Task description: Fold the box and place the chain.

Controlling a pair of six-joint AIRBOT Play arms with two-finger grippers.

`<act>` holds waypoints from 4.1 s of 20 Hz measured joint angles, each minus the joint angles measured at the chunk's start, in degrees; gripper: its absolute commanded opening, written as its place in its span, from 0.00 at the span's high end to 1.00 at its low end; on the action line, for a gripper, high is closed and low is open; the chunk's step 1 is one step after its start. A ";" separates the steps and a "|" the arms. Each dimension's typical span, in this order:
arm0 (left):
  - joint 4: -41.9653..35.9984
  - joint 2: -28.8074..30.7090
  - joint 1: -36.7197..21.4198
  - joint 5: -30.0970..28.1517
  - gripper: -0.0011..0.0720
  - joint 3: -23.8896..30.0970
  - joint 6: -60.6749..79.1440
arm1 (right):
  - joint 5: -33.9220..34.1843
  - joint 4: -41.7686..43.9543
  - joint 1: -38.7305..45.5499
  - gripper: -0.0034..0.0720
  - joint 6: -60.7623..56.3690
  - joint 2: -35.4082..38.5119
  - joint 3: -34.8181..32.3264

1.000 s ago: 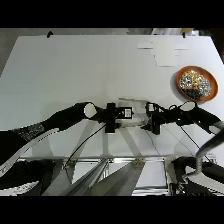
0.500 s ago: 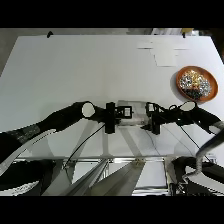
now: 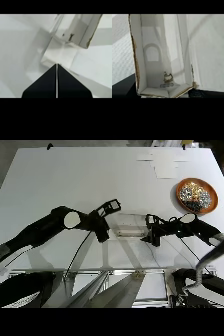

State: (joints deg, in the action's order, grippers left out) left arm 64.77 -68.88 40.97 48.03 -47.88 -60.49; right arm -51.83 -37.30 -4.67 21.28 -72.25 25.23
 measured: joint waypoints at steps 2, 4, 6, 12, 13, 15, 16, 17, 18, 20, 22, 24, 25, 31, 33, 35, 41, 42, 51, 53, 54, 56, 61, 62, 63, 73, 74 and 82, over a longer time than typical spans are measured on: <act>2.19 0.52 -1.44 2.60 0.98 0.07 -10.86 | 0.00 0.00 0.00 0.38 -0.02 0.00 0.00; 3.56 0.26 -2.80 4.17 0.98 0.15 -19.71 | 0.00 0.00 0.00 0.38 0.00 0.00 0.00; 4.35 -0.94 -3.82 4.79 0.98 0.37 -27.04 | 0.00 0.00 0.00 0.38 0.00 0.00 0.00; 0.48 -8.55 -4.33 4.31 0.98 0.66 -38.34 | 0.00 0.00 0.00 0.38 0.00 0.00 0.00; -0.83 -9.51 -4.13 4.09 0.98 0.66 -38.42 | 0.00 0.00 0.00 0.38 0.00 0.00 0.00; -3.41 -10.97 -3.74 3.28 0.98 0.66 -38.29 | 0.00 0.00 0.00 0.38 0.00 0.00 0.00; -4.28 -11.39 -3.63 2.82 0.98 0.66 -38.12 | 0.02 -0.02 0.00 0.38 0.00 0.00 0.00; -5.14 -11.74 -3.50 2.62 0.98 0.66 -38.07 | 0.00 -0.02 0.00 0.38 0.00 0.00 0.00; -5.77 -11.98 -3.48 2.40 0.98 0.66 -37.99 | 0.00 0.00 0.00 0.38 0.00 0.00 0.00; -6.80 -12.28 -3.41 2.01 0.98 0.66 -37.86 | 0.00 0.00 0.00 0.38 0.00 0.00 0.00; -7.72 -12.41 -3.21 1.68 0.98 0.66 -37.68 | 0.00 -0.02 0.00 0.38 0.00 0.00 0.00; -8.28 -12.37 -3.02 1.16 0.98 0.66 -37.66 | 0.00 -0.02 0.00 0.38 0.00 0.00 0.00; -8.61 -12.20 -2.91 0.98 0.98 0.66 -37.66 | 0.00 0.00 0.00 0.38 0.00 0.00 0.00; -10.29 -9.68 -2.21 -0.37 0.92 0.04 -37.20 | 0.00 -0.02 0.00 0.38 0.00 0.00 0.00; -11.10 -8.98 -1.70 -0.72 0.84 -0.17 -36.52 | 0.02 -0.02 0.00 0.38 0.00 0.00 0.00; -12.44 -8.61 -1.14 -1.22 0.74 -0.31 -35.52 | 0.00 -0.02 0.00 0.38 0.00 0.00 0.00; -14.64 -8.24 -0.26 -3.13 0.69 -0.42 -34.21 | 0.00 0.00 0.00 0.38 0.00 0.00 0.00; -14.88 -8.22 -0.24 -3.21 0.69 -0.42 -34.16 | 0.00 0.00 0.00 0.38 0.00 0.00 0.00; -17.29 -8.22 0.00 -3.65 0.60 -0.42 -33.79 | 0.00 0.00 0.00 0.38 0.00 0.00 0.00; -17.62 -8.22 0.24 -3.72 0.58 -0.42 -33.79 | 0.00 -0.02 0.00 0.38 0.00 0.00 0.00; -17.68 -8.22 0.42 -3.98 0.58 -0.42 -33.79 | 0.00 0.00 0.00 0.38 0.00 0.00 0.00; -17.81 -8.22 0.85 -4.90 0.52 -0.44 -33.79 | 0.00 0.00 0.00 0.38 0.00 0.00 0.00; -17.16 -8.83 2.45 -7.48 0.51 -1.05 -34.91 | 0.00 0.00 0.00 0.38 0.00 0.00 0.00; -16.44 -9.09 2.80 -7.82 0.51 -1.27 -35.89 | 0.00 0.00 0.00 0.38 0.00 0.00 0.00; -15.43 -9.35 3.08 -8.02 0.51 -1.55 -37.00 | 0.00 0.00 0.00 0.38 0.00 0.00 0.00; -8.72 -10.25 5.01 -7.87 0.51 -3.52 -45.22 | 0.00 -0.02 0.00 0.38 0.00 0.00 0.00; -8.35 -10.47 5.20 -7.72 0.51 -3.85 -45.94 | 0.00 0.00 0.00 0.38 0.00 0.00 0.00; -5.38 -12.55 6.16 -4.87 0.51 -7.32 -50.62 | 0.00 -0.02 0.00 0.38 0.02 0.00 0.00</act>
State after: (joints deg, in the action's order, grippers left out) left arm 59.40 -81.43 47.13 43.16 -55.20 -111.11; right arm -51.83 -37.32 -4.67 21.30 -72.25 25.23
